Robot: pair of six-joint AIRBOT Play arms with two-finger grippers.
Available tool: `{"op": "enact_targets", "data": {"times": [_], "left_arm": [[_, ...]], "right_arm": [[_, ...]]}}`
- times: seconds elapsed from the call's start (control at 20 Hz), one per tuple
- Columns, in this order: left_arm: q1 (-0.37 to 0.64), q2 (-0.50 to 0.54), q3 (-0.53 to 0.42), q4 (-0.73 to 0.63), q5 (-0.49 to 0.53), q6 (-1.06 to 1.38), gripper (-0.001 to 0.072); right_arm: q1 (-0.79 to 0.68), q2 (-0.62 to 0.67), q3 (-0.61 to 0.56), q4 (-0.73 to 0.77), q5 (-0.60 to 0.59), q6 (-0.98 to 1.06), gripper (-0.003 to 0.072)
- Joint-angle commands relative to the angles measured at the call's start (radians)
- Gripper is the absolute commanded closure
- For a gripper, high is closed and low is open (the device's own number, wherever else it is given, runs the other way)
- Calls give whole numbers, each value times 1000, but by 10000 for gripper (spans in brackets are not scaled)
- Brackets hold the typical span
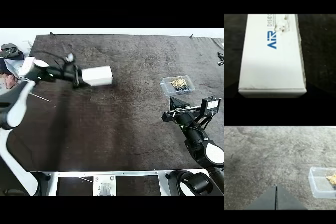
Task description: Fold the box and place the chain.
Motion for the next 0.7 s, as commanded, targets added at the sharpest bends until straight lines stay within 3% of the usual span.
{"op": "enact_targets", "data": {"times": [0.0,0.15,0.25,0.4,0.55,0.65], "left_arm": [[131,169,-12,-8,173,-187,704],[299,315,-114,8,282,-292,704],[420,421,-259,9,347,-306,703],[610,559,-512,11,364,-303,704],[756,612,-701,25,400,-338,703],[789,612,-769,126,388,-357,703]], "right_arm": [[0,0,0,0,0,0,700],[0,0,0,0,0,0,700],[0,0,0,0,0,0,700],[0,0,0,0,0,0,700],[0,0,0,0,0,0,700],[0,0,0,0,0,0,700]]}}
